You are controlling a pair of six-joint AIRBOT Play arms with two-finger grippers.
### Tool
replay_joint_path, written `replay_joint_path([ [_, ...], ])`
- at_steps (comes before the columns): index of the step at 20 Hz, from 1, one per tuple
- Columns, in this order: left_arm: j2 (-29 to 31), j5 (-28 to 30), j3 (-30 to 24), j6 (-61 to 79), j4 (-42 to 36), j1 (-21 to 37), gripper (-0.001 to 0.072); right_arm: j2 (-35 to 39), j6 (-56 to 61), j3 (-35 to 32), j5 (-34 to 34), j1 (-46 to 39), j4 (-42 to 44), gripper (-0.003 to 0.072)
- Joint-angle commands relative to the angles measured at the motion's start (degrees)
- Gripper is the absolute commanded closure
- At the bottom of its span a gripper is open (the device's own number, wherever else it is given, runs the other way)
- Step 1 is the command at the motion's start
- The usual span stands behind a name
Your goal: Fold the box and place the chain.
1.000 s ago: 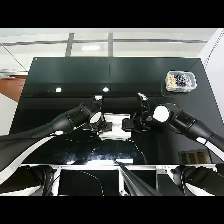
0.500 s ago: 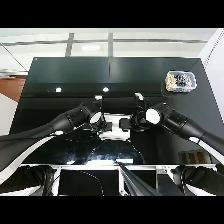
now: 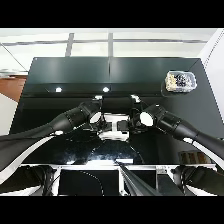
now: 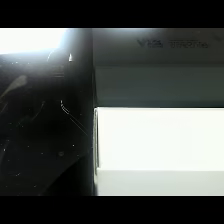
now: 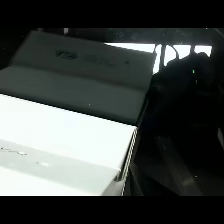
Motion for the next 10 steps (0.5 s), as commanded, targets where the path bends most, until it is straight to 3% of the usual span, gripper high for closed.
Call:
replay_joint_path([
  [1,0.0,0.0,0.0,0.0,0.0,0.0,0.0677,-0.4,2.1,1.0,1.1,0.6,-2.5,0.0324],
  [10,0.0,0.0,0.0,0.0,-0.1,0.0,0.0677,-4.1,8.4,5.7,9.4,2.7,-7.3,0.0324],
])
